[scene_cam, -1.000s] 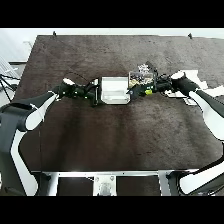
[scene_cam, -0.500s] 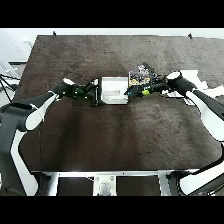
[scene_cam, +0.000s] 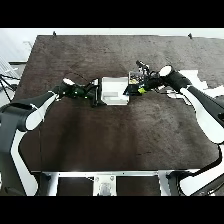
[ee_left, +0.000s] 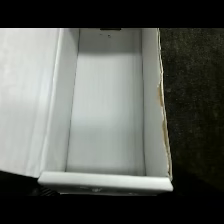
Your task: Fold the box and place the chain.
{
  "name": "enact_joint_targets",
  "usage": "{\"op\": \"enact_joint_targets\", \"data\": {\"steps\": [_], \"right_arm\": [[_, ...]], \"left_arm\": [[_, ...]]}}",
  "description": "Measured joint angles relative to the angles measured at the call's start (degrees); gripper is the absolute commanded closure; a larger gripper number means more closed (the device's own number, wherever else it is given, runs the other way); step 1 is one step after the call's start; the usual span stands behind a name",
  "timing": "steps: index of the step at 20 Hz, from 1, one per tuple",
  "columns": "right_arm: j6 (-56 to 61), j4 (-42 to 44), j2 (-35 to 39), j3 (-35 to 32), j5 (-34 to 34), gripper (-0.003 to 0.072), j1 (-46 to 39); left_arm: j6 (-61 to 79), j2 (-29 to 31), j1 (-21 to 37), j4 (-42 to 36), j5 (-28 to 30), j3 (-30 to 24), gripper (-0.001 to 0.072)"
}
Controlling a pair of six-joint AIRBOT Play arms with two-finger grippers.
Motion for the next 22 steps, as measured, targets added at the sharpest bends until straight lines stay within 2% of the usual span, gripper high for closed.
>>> {"op": "enact_joint_targets", "data": {"steps": [15, 22], "right_arm": [[21.75, -21.05, -2.38, 6.27, 0.28, 0.0211, 7.45], [26.91, -25.53, -3.72, 8.83, 2.01, 0.0212, 8.96]], "left_arm": [[0.0, 0.0, 0.0, -0.07, -0.13, 0.0, 0.0259], [0.0, 0.0, 0.0, -0.07, -0.13, 0.0, 0.0259]]}}
